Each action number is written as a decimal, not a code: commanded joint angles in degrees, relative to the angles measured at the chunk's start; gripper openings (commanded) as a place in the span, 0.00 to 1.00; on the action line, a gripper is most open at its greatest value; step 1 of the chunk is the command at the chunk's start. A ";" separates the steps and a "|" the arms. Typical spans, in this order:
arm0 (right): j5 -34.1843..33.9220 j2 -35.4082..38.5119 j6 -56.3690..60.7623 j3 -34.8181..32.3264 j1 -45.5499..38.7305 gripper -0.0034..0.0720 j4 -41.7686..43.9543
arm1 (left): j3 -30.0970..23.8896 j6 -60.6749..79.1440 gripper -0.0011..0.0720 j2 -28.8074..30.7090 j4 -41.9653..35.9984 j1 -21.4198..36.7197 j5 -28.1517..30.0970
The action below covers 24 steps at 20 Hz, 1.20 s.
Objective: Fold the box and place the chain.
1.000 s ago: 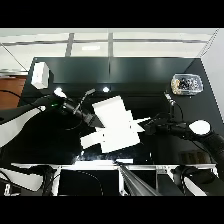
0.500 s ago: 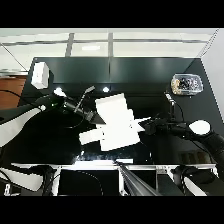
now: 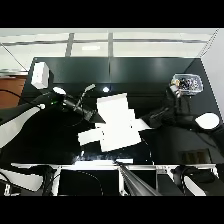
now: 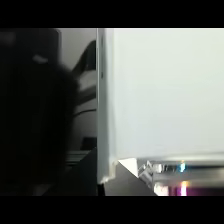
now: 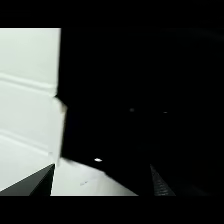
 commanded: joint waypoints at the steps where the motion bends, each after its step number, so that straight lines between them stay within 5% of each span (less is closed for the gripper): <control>1: 2.89 0.13 -0.04 7.91 -4.52 0.98 -13.64 | 0.63 5.73 0.04 5.31 4.98 -3.56 3.54; 6: 6.32 0.11 -1.07 10.21 -4.70 0.98 -16.33 | -5.73 18.53 0.04 18.10 6.84 -13.90 25.00; 11: 9.84 -0.07 -3.32 5.70 -1.64 0.98 -19.08 | -11.56 22.67 0.04 19.67 7.74 -19.50 35.89; 20: 4.50 -0.07 -24.94 -2.73 6.21 0.99 -11.21 | -14.60 25.77 0.05 18.38 5.40 -17.57 40.81; 24: 1.14 -0.07 -25.44 -5.97 9.22 0.99 -9.29 | -14.60 25.79 0.05 16.63 8.35 -17.59 41.20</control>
